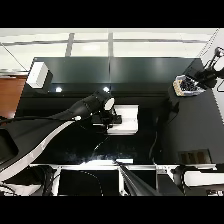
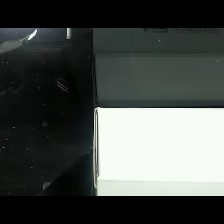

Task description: Fold the box and place the chain.

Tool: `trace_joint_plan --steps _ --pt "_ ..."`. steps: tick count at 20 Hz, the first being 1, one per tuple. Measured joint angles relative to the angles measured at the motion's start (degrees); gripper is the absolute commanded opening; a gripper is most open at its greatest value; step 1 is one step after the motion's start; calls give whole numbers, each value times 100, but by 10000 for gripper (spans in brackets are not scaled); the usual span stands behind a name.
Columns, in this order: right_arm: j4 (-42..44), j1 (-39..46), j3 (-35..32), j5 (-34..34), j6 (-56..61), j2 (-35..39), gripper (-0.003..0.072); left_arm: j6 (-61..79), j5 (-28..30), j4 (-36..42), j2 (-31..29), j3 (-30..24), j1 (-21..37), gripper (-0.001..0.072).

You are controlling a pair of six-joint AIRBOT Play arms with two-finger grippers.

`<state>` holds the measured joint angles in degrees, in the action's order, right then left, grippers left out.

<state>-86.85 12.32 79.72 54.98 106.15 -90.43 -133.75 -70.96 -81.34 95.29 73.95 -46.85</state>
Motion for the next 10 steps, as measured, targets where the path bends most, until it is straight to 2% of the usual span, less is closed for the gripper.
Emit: trace_joint_plan --steps 3,8,9,10 --pt "-2 37 382 188 -201 -431 619 0 0 0 -2 0 0 30" --pt "-129 76 614 225 -238 -942 618 0 -4 2 0 0 0 30" --pt "-138 83 629 214 -221 -1019 576 2 -4 2 0 0 0 30" --pt "-164 83 643 195 -199 -1093 406 0 -4 2 0 0 0 30"
